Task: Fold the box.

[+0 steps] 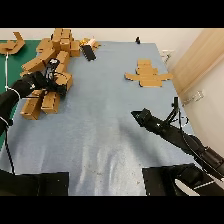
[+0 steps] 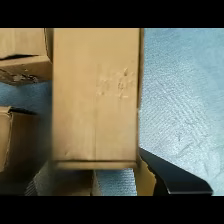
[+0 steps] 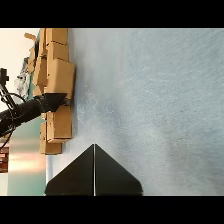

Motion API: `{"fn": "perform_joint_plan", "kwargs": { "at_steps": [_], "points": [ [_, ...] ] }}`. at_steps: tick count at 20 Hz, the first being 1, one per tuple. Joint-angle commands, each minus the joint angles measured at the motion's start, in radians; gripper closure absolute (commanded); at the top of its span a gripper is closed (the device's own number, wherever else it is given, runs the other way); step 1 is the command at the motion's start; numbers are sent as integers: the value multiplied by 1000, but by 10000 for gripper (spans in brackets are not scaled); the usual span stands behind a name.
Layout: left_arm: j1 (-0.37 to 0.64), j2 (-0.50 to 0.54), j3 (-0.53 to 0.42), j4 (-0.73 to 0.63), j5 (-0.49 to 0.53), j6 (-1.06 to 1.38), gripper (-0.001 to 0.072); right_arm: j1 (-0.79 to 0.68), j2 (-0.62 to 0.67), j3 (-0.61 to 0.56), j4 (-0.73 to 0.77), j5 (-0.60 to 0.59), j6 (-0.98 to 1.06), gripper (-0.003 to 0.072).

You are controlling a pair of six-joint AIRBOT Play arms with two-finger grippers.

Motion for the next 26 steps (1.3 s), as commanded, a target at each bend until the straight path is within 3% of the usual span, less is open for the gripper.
{"fn": "perform_joint_plan", "kwargs": {
  "at_steps": [1, 8, 19, 25, 26],
  "points": [
    [0, -2, 0, 3, 0, 3, 22, 0, 1, 1, 0, 0, 0, 685],
    [0, 0, 17, 3, 12, 2, 21, 0, 1, 1, 0, 0, 0, 685],
    [4, 2, 183, 8, -243, 4, 13, 0, 1, 1, 0, -3, 0, 684],
    [1, 90, 240, 34, -310, 2, 15, 0, 1, 1, 0, -23, 0, 684],
    [-4, 106, 240, 25, -344, 0, 107, 0, 1, 1, 0, -23, 0, 684]
  ]
}}
